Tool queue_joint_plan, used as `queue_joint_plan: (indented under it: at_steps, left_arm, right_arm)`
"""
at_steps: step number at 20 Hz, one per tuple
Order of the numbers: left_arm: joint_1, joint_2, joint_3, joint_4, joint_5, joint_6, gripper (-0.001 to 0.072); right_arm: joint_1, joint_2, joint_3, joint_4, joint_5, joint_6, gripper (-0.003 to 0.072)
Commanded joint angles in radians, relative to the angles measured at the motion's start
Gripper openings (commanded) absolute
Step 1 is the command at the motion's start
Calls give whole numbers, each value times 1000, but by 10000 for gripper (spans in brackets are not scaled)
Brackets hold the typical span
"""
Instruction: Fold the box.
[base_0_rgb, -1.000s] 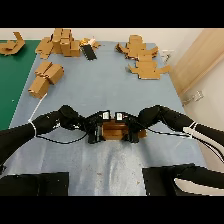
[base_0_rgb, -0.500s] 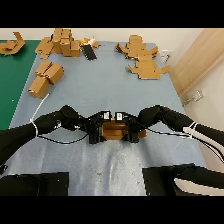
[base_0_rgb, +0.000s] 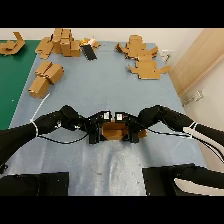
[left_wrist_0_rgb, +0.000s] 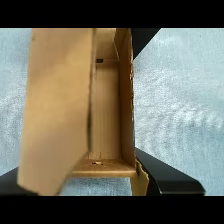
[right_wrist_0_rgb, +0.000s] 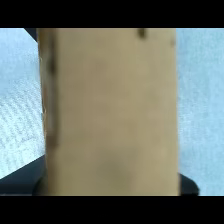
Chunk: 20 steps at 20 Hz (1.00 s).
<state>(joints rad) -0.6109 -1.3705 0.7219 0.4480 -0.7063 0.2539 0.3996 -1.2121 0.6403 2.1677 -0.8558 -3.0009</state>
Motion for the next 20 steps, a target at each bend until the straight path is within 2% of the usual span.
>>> queue_joint_plan:
  at_steps: [1, 18, 19, 20]
  left_arm:
    - [0, -1, 0, 0, -4, 0, 417]
    - [0, -1, 0, 0, -4, 0, 417]
    - [0, -1, 0, 0, -4, 0, 417]
    - [0, -1, 0, 0, -4, 0, 417]
  right_arm:
    - [1, 0, 0, 0, 1, 1, 497]
    - [1, 0, 0, -3, 6, 0, 499]
    - [0, 0, 0, -19, 15, 0, 474]
    - [-6, 0, 0, -68, 35, 9, 415]
